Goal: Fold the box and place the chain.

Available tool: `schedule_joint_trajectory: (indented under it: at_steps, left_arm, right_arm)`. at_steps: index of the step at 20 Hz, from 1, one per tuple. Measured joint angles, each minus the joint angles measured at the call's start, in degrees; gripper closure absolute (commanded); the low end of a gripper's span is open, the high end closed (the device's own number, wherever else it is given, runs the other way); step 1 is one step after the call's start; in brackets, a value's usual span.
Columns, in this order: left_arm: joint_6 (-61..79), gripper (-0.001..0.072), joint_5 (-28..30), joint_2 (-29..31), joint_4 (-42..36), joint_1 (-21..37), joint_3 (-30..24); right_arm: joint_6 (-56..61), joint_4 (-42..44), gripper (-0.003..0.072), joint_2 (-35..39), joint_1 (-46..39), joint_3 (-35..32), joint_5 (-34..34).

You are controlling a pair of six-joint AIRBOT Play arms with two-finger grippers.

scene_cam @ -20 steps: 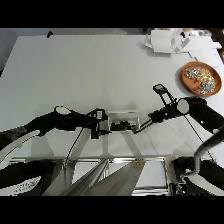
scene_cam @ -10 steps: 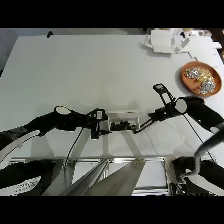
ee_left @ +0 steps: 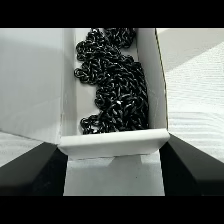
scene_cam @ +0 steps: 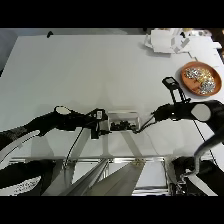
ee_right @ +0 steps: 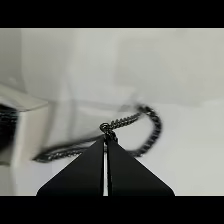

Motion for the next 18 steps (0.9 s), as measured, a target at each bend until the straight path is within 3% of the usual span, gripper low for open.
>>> schedule_joint_trajectory:
  at_steps: [5,8,11,14,18]
  left_arm:
    - [0.0,0.0601,-0.2,0.0,0.0,0.0,0.0]
    - [0.0,0.0601,-0.2,0.0,0.0,0.0,0.0]
    - [0.0,0.0601,-0.2,0.0,0.0,0.0,0.0]
    - [0.0,0.0601,-0.2,0.0,0.0,0.0,0.0]
    - [0.0,0.0601,-0.2,0.0,0.0,0.0,0.0]
  right_arm:
    - [-12.0,26.4,0.0674,10.1,0.0,0.0,0.9]
    - [-21.3,44.7,0.0674,12.3,0.0,0.0,1.4]
    - [-28.0,55.3,0.0673,13.1,0.1,0.0,1.8]
    - [-30.6,54.2,0.0672,13.4,0.2,0.0,2.4]
    - [-24.4,31.8,0.0667,12.9,0.2,0.0,3.0]
